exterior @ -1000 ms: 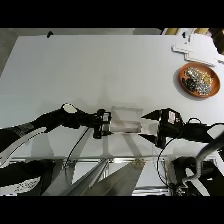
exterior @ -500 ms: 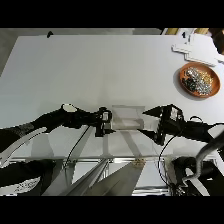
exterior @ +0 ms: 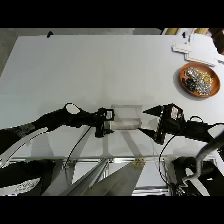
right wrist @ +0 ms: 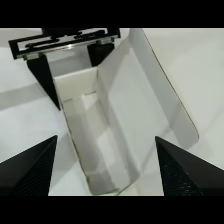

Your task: Fold the box and place the chain.

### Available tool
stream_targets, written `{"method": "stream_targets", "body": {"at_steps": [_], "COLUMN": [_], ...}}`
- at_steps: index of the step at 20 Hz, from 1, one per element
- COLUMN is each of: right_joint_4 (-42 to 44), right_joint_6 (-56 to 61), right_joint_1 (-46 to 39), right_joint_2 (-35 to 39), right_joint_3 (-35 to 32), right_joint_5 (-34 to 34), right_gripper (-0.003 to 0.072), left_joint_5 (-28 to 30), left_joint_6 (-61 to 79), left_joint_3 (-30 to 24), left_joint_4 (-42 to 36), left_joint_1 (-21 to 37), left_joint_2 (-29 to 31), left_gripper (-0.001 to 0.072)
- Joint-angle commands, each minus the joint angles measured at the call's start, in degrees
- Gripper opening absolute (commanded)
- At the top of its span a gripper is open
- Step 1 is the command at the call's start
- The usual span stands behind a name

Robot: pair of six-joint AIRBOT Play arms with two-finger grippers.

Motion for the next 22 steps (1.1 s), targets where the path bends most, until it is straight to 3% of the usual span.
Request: {"method": "stream_targets", "body": {"at_steps": [1,8,11,12,13,14,19,22], "right_joint_4": [0.0,0.0,0.3,0.6,1.5,2.5,11.9,12.8], "right_joint_6": [0.0,0.0,1.1,1.1,1.0,0.6,1.4,0.8], "right_joint_1": [0.0,0.0,0.0,0.0,0.0,0.0,0.0,0.0], "right_joint_2": [0.0,0.0,-0.1,-0.4,-0.9,-1.6,-10.6,-18.5], "right_joint_3": [0.0,0.0,0.0,0.0,0.0,0.0,0.1,2.2], "right_joint_5": [-0.2,-0.1,1.0,1.0,0.9,0.5,-6.0,-12.3], "right_gripper": [0.0637,0.0636,0.0398,0.0286,0.0114,0.0019,0.0018,0.0018], "left_joint_5": [3.5,3.9,3.9,3.9,3.9,3.9,3.7,3.7], "left_joint_6": [-3.1,-3.0,-3.1,-3.0,-3.1,-3.1,-3.0,-3.0], "left_joint_3": [0.2,0.2,0.2,0.2,0.2,0.2,0.2,0.2], "left_joint_4": [4.1,3.9,3.9,3.9,3.9,3.9,3.9,3.9], "left_joint_1": [-1.5,-1.5,-1.5,-1.5,-1.5,-1.5,-1.5,-1.5], "left_joint_2": [-0.8,-0.8,-0.8,-0.8,-0.8,-0.8,-0.8,-0.8], "left_gripper": [0.0226,0.0227,0.0226,0.0226,0.0226,0.0226,0.0226,0.0226]}}
